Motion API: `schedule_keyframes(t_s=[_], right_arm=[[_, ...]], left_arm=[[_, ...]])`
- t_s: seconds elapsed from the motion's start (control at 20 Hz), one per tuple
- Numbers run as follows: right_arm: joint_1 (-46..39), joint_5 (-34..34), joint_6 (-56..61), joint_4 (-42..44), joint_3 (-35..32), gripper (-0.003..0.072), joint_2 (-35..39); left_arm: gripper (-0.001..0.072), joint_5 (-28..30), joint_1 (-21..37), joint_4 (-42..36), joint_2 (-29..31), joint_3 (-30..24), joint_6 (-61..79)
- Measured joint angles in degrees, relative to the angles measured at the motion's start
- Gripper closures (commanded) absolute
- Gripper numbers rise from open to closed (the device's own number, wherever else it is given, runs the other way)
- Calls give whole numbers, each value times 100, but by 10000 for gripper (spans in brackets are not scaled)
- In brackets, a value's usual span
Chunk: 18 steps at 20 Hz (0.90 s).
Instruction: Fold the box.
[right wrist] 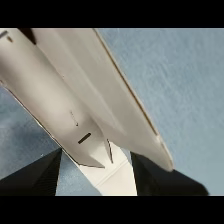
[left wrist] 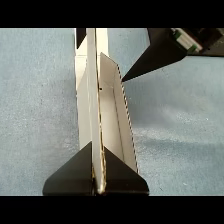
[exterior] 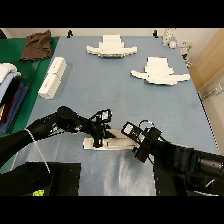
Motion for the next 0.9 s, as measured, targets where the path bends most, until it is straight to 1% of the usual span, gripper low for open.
schedule_keyframes(t_s=[0.15, 0.25, 0.4, 0.5, 0.6, 0.7, 0.9], right_arm=[[-933, 332, -2039, 1172, -164, 25, 282], [-1672, 450, -3580, 2203, -295, 25, 378], [-2699, 577, -5971, 3770, -498, 25, 431], [-3209, 634, -7206, 4616, -581, 25, 339], [-3541, 660, -8124, 5272, -625, 16, 155], [-3729, 673, -8795, 5742, -647, 15, -52], [-3895, 717, -9538, 6170, -664, 16, -444]], left_arm=[[694, -4, 0, 0, 0, 0, -2], [694, -4, 0, 2, 0, 0, 0], [694, -4, 0, 0, 0, 0, 0], [694, -2, 0, 2, 0, 0, 0], [693, -2, 0, 2, 0, 0, 0], [694, -2, 0, 0, 0, 0, 0], [694, -2, 0, 2, 0, 0, -2]])
